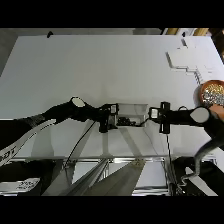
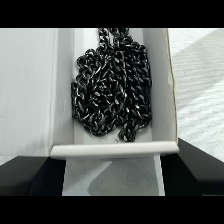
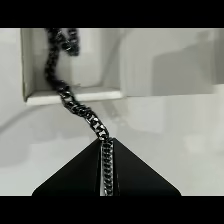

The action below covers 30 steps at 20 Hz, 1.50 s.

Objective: Fold the box and place the chain.

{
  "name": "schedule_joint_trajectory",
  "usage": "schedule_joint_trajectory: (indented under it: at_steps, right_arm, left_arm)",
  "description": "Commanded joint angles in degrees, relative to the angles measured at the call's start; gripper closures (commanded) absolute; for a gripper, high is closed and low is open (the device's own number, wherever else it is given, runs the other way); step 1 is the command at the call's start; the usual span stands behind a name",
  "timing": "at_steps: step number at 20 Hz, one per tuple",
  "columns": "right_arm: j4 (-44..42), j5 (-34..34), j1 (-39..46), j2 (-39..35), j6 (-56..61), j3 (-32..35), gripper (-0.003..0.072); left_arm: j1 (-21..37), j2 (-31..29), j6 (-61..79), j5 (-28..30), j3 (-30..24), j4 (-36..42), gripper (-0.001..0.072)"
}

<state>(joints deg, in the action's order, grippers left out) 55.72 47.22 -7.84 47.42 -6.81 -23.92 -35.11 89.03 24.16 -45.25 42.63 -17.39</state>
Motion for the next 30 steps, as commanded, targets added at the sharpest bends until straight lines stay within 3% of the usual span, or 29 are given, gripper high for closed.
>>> schedule_joint_trajectory:
  at_steps: [1,6,9,15,18,20,22,23,28,30]
  right_arm:
    - [-2.08,0.07,0.04,-9.4,1.05,0.02,0.0666]
    - [-21.53,2.73,-1.14,-12.15,0.76,0.02,0.0666]
    - [-25.35,1.46,-7.76,-11.8,0.74,0.02,0.0666]
    - [-36.02,-15.41,-22.73,-2.36,1.05,0.0,0.0666]
    - [-39.8,-17.92,-24.72,4.11,1.03,-0.07,0.0665]
    - [-39.63,-18.38,-24.72,5.95,2.56,-0.07,0.0663]
    - [-39.36,-18.27,-24.63,6.08,2.56,-0.2,0.0514]
    - [-38.01,-17.07,-24.11,6.08,3.56,-0.83,0.0484]
    - [-11.23,-0.68,-16.65,5.09,18.8,-11.8,0.0487]
    - [-4.15,3.93,-12.57,3.58,20.39,-14.05,0.0489]
  left_arm:
    - [0.0,0.0,0.02,0.02,0.0,0.0,0.0628]
    - [0.0,0.0,0.02,0.02,0.0,0.0,0.0628]
    - [0.0,0.0,0.02,0.02,0.0,0.0,0.0628]
    - [0.0,0.0,0.02,0.02,0.0,0.0,0.0628]
    - [0.0,0.0,0.02,0.02,0.0,0.0,0.0628]
    - [0.0,0.0,0.02,0.02,0.0,0.0,0.0628]
    - [0.02,0.0,0.02,0.02,0.0,0.0,0.0628]
    - [0.0,0.0,0.02,0.02,0.0,0.0,0.0628]
    - [0.0,0.0,0.02,0.02,0.0,0.0,0.0628]
    - [0.0,0.0,0.02,0.0,0.0,0.0,0.0628]
